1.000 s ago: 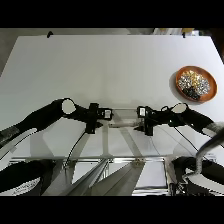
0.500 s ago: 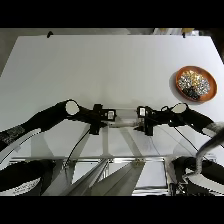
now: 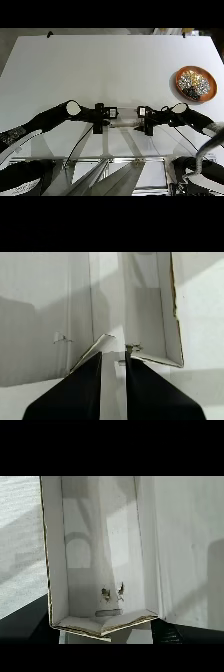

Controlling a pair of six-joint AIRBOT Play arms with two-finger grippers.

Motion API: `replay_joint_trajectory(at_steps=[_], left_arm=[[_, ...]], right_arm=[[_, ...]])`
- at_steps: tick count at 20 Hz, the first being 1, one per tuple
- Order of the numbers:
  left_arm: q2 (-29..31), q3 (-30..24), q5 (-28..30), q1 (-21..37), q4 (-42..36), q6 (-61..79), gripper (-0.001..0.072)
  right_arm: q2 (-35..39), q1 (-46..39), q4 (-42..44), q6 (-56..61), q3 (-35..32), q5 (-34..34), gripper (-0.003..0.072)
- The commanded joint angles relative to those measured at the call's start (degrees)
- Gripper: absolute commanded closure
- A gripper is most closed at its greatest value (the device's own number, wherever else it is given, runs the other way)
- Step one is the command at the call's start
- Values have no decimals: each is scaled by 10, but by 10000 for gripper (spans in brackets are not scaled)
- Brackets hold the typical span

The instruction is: Fold the box and place the chain.

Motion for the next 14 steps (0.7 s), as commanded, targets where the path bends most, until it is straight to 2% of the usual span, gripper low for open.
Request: replay_joint_trajectory(at_steps=[1,7,8,9,10,12,14], left_arm=[[0,0,9,-1,-15,-2,562],[0,0,9,-4,-17,-11,557],[0,0,8,-9,-19,-16,537],[0,0,7,-15,-26,-17,438],[0,0,7,-20,-32,-17,409],[0,0,6,-29,-39,-17,406],[0,0,3,-32,-39,-22,271]], right_arm=[[0,0,0,0,0,0,309],[0,0,0,0,0,0,309],[0,0,0,0,0,0,309],[0,0,0,0,0,0,309],[0,0,0,0,0,0,309],[0,0,0,0,0,0,309],[0,0,0,0,0,0,309]])
